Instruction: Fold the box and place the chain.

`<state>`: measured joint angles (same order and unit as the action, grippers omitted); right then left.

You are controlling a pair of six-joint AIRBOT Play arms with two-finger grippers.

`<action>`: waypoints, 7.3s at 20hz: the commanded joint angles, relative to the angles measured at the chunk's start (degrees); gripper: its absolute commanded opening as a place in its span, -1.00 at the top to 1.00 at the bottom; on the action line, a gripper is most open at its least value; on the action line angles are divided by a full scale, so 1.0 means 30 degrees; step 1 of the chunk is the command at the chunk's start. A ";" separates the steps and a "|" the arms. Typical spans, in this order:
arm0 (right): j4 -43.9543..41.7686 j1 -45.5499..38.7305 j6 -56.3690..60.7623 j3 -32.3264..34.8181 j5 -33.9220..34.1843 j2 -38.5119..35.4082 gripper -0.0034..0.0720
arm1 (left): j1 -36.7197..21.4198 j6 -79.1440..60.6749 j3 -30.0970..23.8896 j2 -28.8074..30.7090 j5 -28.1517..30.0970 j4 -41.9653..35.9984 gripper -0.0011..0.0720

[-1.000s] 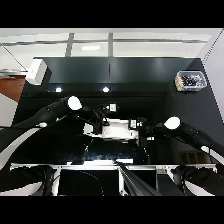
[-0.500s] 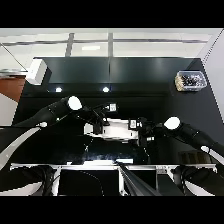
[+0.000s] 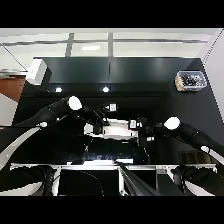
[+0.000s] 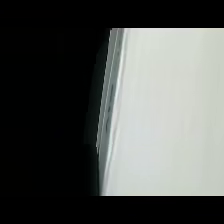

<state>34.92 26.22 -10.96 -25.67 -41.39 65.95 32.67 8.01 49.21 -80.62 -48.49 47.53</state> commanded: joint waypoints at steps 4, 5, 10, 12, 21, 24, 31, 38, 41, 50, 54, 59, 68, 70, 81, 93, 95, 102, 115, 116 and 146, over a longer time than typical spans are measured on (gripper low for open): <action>0.0262 0.0000 0.0007 -0.0022 -0.0816 -0.0066 -0.22 | -0.0729 0.1523 0.0022 0.0597 -0.1180 0.0568 -0.50; 0.0466 0.0000 0.0015 -0.0029 -0.0918 -0.0080 -0.22 | -0.1056 0.1923 0.0022 0.0823 -0.1574 0.0750 -0.52; 0.0648 0.0000 0.0080 -0.0641 -0.1625 -0.0204 -0.22 | -0.2790 0.2943 0.0022 0.2579 -0.4452 0.1180 -0.61; 0.0729 -0.0007 0.0175 -0.0809 -0.1537 -0.0197 -0.22 | -0.3242 0.4714 0.0015 0.3468 -0.4918 0.2397 -0.61; 0.1596 0.0189 0.0750 -0.0801 -0.1049 -0.0168 -0.22 | -0.3446 1.0921 -0.0066 0.5603 -0.9755 0.5391 0.89; 0.1574 0.0189 0.1093 -0.0801 -0.0576 -0.0168 -0.23 | -0.3359 1.0892 -0.1158 0.5756 -1.0302 0.0816 0.89; 0.1537 0.0189 0.1093 -0.0801 -0.0597 -0.0168 -0.22 | -0.1989 0.7898 -0.4779 0.6914 -0.1865 -0.7934 0.89; 0.1515 0.0189 0.1107 -0.0801 -0.0634 -0.0168 -0.22 | -0.0408 0.5850 -0.5209 0.5734 0.5785 -0.9588 0.89; 0.1515 0.0197 0.1115 -0.0801 -0.0634 -0.0168 -0.22 | -0.0044 0.5836 -0.5209 0.4940 0.6149 -0.9566 0.89; 0.1515 0.0197 0.1166 -0.0801 -0.0634 -0.0168 -0.22 | -0.0022 0.5836 -0.5129 0.4452 0.5799 -0.9457 0.89; 0.1515 0.0197 0.1166 -0.0801 -0.0656 -0.0168 -0.22 | -0.1770 0.5901 -0.4823 0.6623 0.3614 -0.8320 0.89; 0.1515 0.0197 0.1166 -0.0801 -0.0648 -0.0168 -0.22 | -0.5530 0.7082 -0.4823 0.9333 -0.3708 -0.4393 0.89; 0.1523 0.0197 0.1158 -0.0794 -0.0809 -0.0168 -0.22 | -0.6805 0.2696 -0.6805 0.9143 -0.5238 -0.2965 -0.94; 0.1523 0.0197 0.1158 -0.0794 -0.0801 -0.0153 -0.22 | -0.6047 0.0780 -0.6965 0.8983 -0.3293 -0.2980 -0.95; 0.1515 0.0197 0.1151 -0.0794 -0.0707 0.0393 -0.22 | -0.3468 -0.1763 -0.7009 0.7898 0.1093 -0.2324 -0.94; 0.1515 0.0197 0.1158 -0.0794 -0.0707 0.0393 -0.22 | -0.0066 -0.2601 -0.7002 0.5763 0.3483 -0.2346 -0.65; 0.1515 0.0197 0.1158 -0.0794 -0.0707 0.0386 -0.22 | 0.0058 -0.2616 -0.7002 0.5727 0.3526 -0.2339 0.00; 0.1515 0.0197 0.1158 -0.0794 -0.0707 0.0393 -0.22 | 0.0080 -0.2616 -0.7002 0.5588 0.3548 -0.2528 0.22; 0.1501 0.0197 0.1158 -0.0794 -0.0707 0.0393 -0.22 | 0.0087 -0.2739 -0.6951 0.5268 0.4080 -0.4503 0.22; 0.1501 0.0197 0.1158 -0.0794 -0.0707 0.0386 -0.22 | 0.0087 -0.3140 -0.6951 0.5268 0.4029 -0.5005 0.22; 0.1508 0.0197 0.1158 -0.0794 -0.0707 0.0386 -0.22 | 0.1370 -0.0153 -0.6914 0.5894 0.4721 -0.4211 0.89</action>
<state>39.29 26.74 -7.31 -28.08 -43.51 67.09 37.26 0.69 28.40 -65.25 -33.69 31.94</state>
